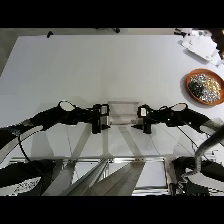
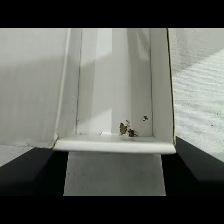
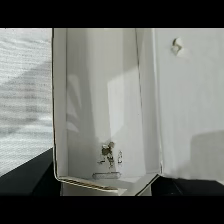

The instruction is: Fold the box and place the chain.

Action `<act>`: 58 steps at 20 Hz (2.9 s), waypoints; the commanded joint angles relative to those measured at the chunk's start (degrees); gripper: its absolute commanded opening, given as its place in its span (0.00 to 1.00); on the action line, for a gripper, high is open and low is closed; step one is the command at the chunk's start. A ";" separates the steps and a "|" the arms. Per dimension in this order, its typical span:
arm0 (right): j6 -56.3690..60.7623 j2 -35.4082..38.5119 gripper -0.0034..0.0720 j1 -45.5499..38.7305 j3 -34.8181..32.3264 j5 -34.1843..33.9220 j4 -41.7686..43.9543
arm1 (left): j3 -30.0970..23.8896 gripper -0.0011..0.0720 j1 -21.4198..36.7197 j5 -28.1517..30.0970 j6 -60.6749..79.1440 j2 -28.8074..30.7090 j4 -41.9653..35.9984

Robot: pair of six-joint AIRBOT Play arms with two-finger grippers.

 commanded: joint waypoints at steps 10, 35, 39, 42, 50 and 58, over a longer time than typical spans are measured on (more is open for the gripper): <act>0.00 0.02 0.63 0.02 0.02 -0.02 0.02 | 0.04 0.45 -1.62 1.14 -0.26 -0.17 -0.48; 12.59 5.14 0.98 0.02 0.02 0.85 -5.18 | 0.02 0.45 -1.62 1.05 -0.26 -0.17 -0.50; 27.10 12.33 0.98 0.02 0.02 1.05 -18.14 | 0.02 0.45 -1.62 1.05 -0.26 -0.17 -0.50; 38.99 16.35 0.98 0.02 0.02 2.91 -28.28 | 0.02 0.45 -1.60 1.05 -0.26 -0.17 -0.48; 39.93 30.67 0.06 0.09 0.02 4.13 -8.79 | 0.04 0.45 -1.62 1.03 -0.26 -0.17 -0.48; 39.23 15.85 0.06 0.26 0.00 -9.27 9.84 | 0.02 0.45 -1.62 1.03 -0.26 -0.17 -0.50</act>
